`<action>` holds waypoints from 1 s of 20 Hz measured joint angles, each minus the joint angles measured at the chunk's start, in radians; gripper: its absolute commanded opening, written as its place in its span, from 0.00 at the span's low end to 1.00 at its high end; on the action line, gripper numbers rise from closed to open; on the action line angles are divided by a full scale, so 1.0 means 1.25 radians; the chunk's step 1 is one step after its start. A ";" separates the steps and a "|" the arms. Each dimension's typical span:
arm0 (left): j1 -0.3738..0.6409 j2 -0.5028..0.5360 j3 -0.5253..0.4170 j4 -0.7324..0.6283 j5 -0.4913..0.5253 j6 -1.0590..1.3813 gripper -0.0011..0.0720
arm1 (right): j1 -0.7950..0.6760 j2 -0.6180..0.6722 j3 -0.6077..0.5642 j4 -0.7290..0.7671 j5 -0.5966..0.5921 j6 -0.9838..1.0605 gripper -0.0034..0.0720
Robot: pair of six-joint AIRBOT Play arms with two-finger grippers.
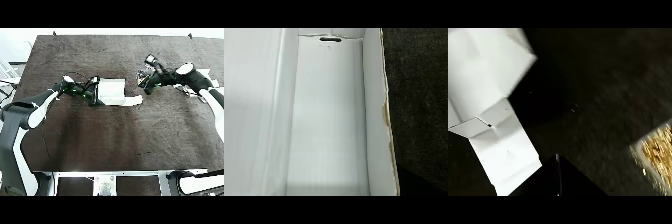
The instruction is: Fold the box and place the chain.
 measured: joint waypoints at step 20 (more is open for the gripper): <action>0.000 0.000 0.000 0.000 -0.001 0.000 0.48 | -0.069 -0.151 -0.078 0.086 0.062 0.376 0.06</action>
